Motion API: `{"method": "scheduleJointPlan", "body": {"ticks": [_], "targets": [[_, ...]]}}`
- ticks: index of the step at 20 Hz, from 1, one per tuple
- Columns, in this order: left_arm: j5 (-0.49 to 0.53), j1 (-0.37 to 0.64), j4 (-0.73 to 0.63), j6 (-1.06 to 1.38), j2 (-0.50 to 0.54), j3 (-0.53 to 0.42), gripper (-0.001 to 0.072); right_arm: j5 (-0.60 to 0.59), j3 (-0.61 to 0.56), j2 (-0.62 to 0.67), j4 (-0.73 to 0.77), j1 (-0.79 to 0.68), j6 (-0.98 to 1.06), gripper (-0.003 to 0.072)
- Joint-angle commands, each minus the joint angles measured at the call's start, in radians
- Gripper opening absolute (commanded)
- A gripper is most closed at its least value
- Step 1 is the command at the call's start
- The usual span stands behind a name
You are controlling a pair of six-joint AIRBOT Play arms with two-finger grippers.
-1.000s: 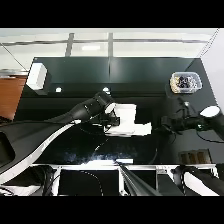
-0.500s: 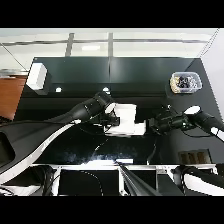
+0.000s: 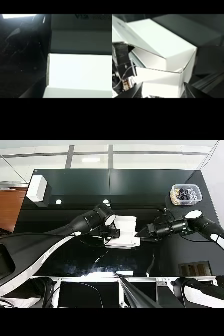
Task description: Fold the box and place the chain.
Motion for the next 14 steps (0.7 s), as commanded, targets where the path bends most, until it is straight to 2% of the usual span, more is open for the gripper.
{"method": "scheduleJointPlan", "body": {"ticks": [1,6,7,10,14], "targets": [[-0.002,0.001,0.000,0.000,0.000,0.000,0.0026,-0.045,0.013,-0.001,0.004,0.065,0.027,0.0572],[-0.003,0.001,0.000,0.000,0.000,0.000,0.0027,-0.146,0.066,0.000,-0.147,0.168,0.184,0.0570],[-0.003,0.001,0.000,0.000,0.000,0.000,0.0027,-0.163,0.080,0.000,-0.167,0.188,0.221,0.0537],[-0.003,0.001,0.000,0.000,0.000,0.000,0.0027,-0.218,0.118,0.000,-0.195,0.259,0.317,0.0531],[-0.005,0.001,0.000,0.000,0.000,0.000,0.0027,-0.295,0.199,-0.001,-0.465,0.387,0.608,0.0531]]}}
